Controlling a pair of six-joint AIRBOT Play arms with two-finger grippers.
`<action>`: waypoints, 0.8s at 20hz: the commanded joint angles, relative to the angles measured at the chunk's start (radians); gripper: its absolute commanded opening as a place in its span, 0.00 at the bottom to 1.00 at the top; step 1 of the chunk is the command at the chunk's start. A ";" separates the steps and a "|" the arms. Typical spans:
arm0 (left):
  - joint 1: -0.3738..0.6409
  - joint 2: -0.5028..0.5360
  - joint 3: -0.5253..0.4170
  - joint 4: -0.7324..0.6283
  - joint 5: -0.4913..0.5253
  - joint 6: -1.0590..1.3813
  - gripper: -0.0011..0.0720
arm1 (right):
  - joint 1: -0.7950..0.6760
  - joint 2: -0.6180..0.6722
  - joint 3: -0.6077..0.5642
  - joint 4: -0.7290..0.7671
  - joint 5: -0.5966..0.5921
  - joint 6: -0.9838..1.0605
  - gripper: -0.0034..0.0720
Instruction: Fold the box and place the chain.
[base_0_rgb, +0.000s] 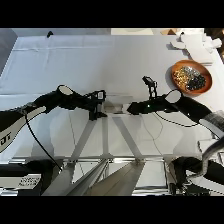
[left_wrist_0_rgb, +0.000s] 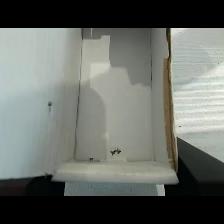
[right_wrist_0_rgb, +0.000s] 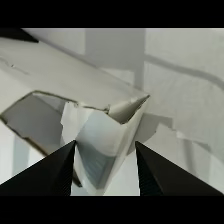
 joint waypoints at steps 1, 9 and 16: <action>0.000 -0.001 0.000 0.000 0.000 0.000 0.39 | 0.023 0.001 0.019 -0.055 -0.042 0.043 0.59; 0.000 -0.001 0.000 0.000 0.000 0.000 0.39 | 0.120 0.001 0.105 -0.526 0.013 0.393 0.59; 0.000 -0.001 0.000 0.000 0.000 0.000 0.39 | 0.166 0.001 0.111 -0.541 0.026 0.556 0.59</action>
